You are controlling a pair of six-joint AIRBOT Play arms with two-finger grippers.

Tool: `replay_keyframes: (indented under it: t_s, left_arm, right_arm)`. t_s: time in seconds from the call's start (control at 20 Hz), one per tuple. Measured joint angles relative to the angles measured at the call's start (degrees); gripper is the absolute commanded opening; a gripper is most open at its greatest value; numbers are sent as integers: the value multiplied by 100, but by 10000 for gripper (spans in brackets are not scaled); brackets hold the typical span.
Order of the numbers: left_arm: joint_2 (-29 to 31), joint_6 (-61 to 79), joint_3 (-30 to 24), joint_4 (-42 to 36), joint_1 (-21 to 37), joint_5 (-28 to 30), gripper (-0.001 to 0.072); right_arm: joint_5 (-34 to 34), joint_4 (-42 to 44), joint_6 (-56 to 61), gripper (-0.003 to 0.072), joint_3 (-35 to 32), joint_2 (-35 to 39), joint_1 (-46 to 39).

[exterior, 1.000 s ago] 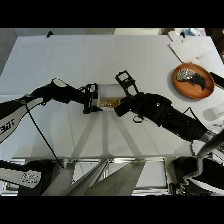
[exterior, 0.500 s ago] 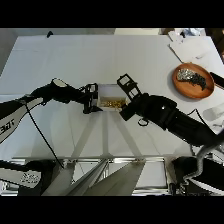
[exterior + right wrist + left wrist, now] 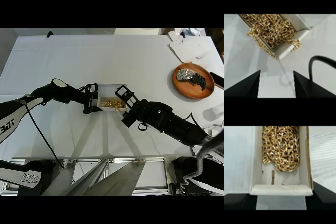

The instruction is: Fold the box and place the chain.

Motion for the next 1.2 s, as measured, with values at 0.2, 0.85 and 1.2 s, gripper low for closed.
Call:
replay_keyframes:
  t_s: [0.2,0.85,1.2]
  left_arm:
    - [0,2,0,-2,0,-2,214]
    - [0,-17,0,-22,0,35,214]
    - [0,7,0,4,0,-22,214]
  right_arm:
    - [-337,212,-52,450,-4,-382,-68]
    - [-549,422,-85,14,223,-1126,-249]
    - [33,474,-199,13,232,-953,-269]
